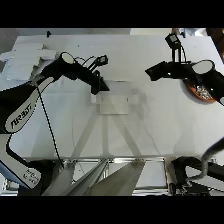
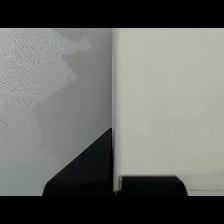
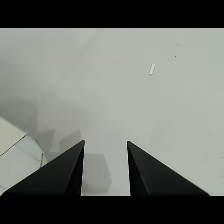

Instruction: Fold the box and place the chain.

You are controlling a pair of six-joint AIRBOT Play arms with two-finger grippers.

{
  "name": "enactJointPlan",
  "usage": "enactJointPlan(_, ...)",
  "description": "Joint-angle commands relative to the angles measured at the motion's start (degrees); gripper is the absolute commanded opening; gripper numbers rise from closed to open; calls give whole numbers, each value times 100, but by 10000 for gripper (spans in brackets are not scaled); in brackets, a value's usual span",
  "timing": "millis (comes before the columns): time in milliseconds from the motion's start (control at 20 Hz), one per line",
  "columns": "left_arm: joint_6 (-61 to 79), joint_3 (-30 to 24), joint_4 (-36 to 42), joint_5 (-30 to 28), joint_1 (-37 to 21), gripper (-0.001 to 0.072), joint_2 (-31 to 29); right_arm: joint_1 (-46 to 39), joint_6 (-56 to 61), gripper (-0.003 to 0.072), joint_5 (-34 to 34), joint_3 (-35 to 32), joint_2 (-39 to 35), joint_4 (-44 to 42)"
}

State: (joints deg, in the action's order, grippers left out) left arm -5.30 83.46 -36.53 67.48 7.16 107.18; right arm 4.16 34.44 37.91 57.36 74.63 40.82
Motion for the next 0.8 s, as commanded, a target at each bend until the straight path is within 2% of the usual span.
enactJointPlan(0,549,-179,590,-575,7,-10,0,0,4,299,-131,7,-4,-2)
enactJointPlan(400,1180,-192,566,-190,81,-8,363,0,7,298,-133,7,-4,-7)
enactJointPlan(750,1451,-192,601,-256,103,-2,372,0,9,298,-129,7,-4,-7)
